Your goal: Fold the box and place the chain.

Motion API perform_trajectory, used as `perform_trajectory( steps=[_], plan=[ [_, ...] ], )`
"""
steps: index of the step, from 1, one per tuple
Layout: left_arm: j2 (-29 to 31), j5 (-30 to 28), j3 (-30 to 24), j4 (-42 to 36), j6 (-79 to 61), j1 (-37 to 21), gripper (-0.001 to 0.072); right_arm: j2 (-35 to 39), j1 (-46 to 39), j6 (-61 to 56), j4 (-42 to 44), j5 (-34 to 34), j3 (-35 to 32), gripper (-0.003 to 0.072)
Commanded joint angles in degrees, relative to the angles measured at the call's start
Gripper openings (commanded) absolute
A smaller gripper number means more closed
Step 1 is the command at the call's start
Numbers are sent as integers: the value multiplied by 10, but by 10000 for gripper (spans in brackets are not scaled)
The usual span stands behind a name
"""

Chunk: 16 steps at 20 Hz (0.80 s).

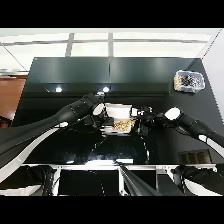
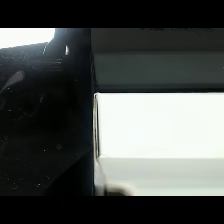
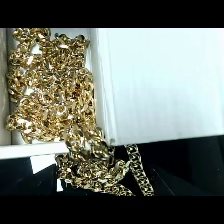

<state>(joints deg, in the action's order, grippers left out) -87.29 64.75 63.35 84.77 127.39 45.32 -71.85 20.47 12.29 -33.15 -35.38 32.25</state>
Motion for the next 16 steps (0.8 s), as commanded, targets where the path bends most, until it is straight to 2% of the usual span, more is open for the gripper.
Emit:
perform_trajectory(
  steps=[1, 2, 3, 4, 5, 7, 8, 12, 14, 16],
  plan=[
    [0, 0, 0, 0, 0, 0, 29, -12, 1, -10, 8, 8, 0, 704],
    [0, 0, 0, 0, 0, 0, 29, -16, 0, -23, 8, 9, 0, 624],
    [0, 0, 0, 0, 0, 0, 29, -16, 1, -42, 8, 9, 0, 399],
    [0, 0, 0, 0, 0, 0, 29, -16, 1, -52, 8, 9, 0, 211],
    [0, 0, 0, 0, 0, 0, 29, -15, 0, -69, 7, 5, 0, 118],
    [0, 0, 0, 0, 0, 0, 29, -9, -1, -108, 5, 7, 0, 111],
    [0, 0, 0, 0, 0, 0, 29, -1, -3, -140, -8, 9, 0, 14],
    [0, 0, 0, 0, 0, 0, 29, 65, -27, -343, -99, 2, 0, 15],
    [0, 0, 0, 0, 0, 0, 29, 116, -51, -447, -144, -44, 8, 14],
    [0, 0, 0, 0, 0, 0, 29, 169, -77, -523, -147, -120, 30, 14]
  ],
)
